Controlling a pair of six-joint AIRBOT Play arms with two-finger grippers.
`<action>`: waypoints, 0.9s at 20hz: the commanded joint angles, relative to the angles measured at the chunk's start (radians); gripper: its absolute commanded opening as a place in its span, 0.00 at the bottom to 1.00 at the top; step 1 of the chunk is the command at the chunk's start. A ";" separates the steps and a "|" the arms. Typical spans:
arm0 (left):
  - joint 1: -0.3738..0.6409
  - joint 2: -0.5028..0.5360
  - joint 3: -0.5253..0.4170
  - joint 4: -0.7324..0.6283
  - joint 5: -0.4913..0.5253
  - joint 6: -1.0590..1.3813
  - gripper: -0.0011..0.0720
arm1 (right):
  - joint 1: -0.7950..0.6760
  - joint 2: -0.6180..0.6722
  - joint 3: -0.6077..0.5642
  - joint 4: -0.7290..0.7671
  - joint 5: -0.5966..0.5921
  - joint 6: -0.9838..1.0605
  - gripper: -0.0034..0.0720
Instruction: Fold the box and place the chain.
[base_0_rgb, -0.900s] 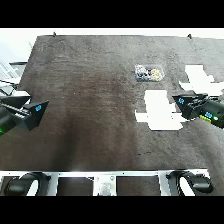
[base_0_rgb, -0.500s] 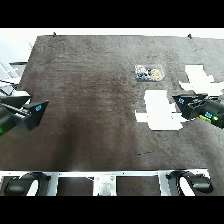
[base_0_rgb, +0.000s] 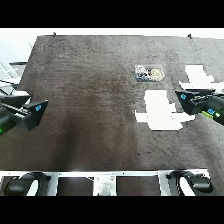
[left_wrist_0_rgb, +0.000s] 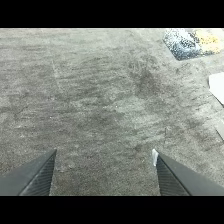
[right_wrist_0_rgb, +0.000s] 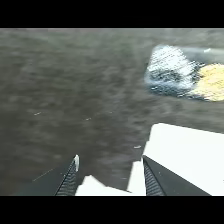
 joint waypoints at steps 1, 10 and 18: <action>0.000 0.000 0.000 0.000 0.000 0.000 0.99 | -0.078 -0.053 0.001 -0.058 -0.014 0.027 0.68; 0.000 0.000 0.000 0.000 0.000 0.000 0.99 | -0.560 -0.419 0.056 -0.075 0.215 -0.177 0.68; 0.000 0.000 0.000 -0.003 0.000 0.000 0.99 | -0.626 -0.831 0.415 -0.085 0.424 -0.285 0.68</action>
